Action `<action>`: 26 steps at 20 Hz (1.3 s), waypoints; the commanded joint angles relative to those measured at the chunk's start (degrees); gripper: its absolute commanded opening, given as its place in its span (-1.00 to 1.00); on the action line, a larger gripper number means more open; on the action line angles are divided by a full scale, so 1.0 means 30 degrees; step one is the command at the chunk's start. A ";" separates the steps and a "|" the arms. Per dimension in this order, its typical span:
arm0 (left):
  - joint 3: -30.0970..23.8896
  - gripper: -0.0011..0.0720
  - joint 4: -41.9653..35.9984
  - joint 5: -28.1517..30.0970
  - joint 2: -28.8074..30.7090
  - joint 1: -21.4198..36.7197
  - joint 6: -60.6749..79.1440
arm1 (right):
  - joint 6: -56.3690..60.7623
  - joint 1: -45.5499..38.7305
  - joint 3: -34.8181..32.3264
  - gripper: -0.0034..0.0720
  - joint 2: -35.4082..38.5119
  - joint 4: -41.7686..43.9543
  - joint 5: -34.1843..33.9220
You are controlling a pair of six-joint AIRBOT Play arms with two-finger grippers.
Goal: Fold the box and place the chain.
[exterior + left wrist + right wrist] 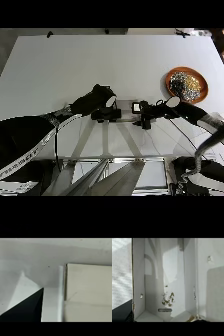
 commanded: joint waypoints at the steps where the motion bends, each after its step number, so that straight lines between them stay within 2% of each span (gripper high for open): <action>1: 0.0000 0.08 -0.0095 0.0087 0.0029 0.0044 0.0124 | 0.0007 0.0007 -0.0007 -0.02 0.0007 0.0015 -0.0029; 2: 0.0000 0.05 -0.0087 0.0036 0.0022 0.0087 0.0117 | 0.0007 0.0007 -0.0007 -0.02 0.0015 0.0015 -0.0029; 3: 0.0000 -0.27 -0.0087 0.0000 0.0022 0.0087 0.0124 | 0.0007 0.0007 -0.0007 -0.02 0.0015 0.0015 -0.0036; 4: 0.0000 -0.70 -0.0080 0.0000 0.0022 0.0087 0.0124 | 0.0007 0.0007 -0.0007 -0.02 0.0015 0.0015 -0.0029; 5: 0.0000 -0.96 -0.0080 0.0000 0.0022 0.0087 0.0124 | 0.0007 0.0007 -0.0007 -0.02 0.0015 0.0015 -0.0029; 11: 0.0000 -0.95 -0.0087 -0.0058 0.0022 0.0087 0.0138 | 0.0007 0.0007 -0.0007 -0.02 0.0015 0.0015 -0.0029; 16: 0.0000 -0.93 0.0153 -0.0459 0.0947 0.0328 0.4073 | 0.0007 0.0007 -0.0007 -0.02 0.0015 0.0015 -0.0029; 17: 0.0000 -0.88 0.0255 -0.0612 0.1290 0.0466 0.4065 | 0.0007 0.0007 -0.0007 -0.02 0.0007 0.0015 -0.0029; 18: 0.0000 -0.69 0.0299 -0.0736 0.1617 0.0583 0.4073 | 0.0007 0.0007 -0.0007 -0.02 0.0015 0.0015 -0.0029; 19: 0.0000 -0.28 0.0270 -0.0867 0.1931 0.0685 0.4073 | 0.0007 0.0007 -0.0007 -0.02 0.0015 0.0015 -0.0029; 20: 0.0000 0.04 0.0240 -0.0918 0.2171 0.0787 0.4065 | 0.0007 0.0007 -0.0007 -0.02 0.0015 0.0007 -0.0044; 21: 0.0000 0.20 0.0138 -0.0976 0.2339 0.0874 0.4073 | 0.0007 0.0007 -0.0007 -0.02 0.0015 0.0015 -0.0029; 24: 0.0000 0.29 0.0131 -0.1639 0.2688 0.0882 0.4532 | 0.0007 0.0007 -0.0007 -0.02 0.0015 0.0015 -0.0022; 26: 0.0000 0.51 0.0131 -0.1938 0.3322 0.1020 0.6244 | 0.0007 0.0007 -0.0007 -0.02 0.0015 0.0007 -0.0029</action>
